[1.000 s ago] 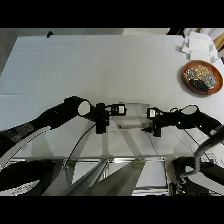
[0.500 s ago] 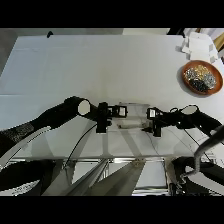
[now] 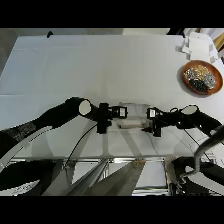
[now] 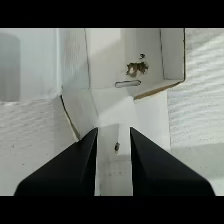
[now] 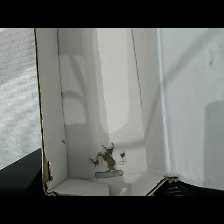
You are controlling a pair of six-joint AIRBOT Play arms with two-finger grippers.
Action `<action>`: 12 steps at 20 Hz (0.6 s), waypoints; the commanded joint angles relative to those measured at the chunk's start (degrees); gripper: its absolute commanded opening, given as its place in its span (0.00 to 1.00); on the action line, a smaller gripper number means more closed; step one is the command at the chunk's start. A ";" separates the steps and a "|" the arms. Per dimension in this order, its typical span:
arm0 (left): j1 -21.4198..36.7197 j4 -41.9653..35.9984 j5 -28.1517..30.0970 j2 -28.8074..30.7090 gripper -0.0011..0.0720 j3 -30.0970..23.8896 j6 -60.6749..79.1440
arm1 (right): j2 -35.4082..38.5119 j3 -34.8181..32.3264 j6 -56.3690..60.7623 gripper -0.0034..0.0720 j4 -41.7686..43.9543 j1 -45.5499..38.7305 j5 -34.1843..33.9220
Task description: Fold the box and place the chain.
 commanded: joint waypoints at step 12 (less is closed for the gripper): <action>-0.15 -2.51 -0.13 -0.44 0.31 -0.02 0.20 | 0.02 0.00 0.00 0.43 0.02 0.02 -0.02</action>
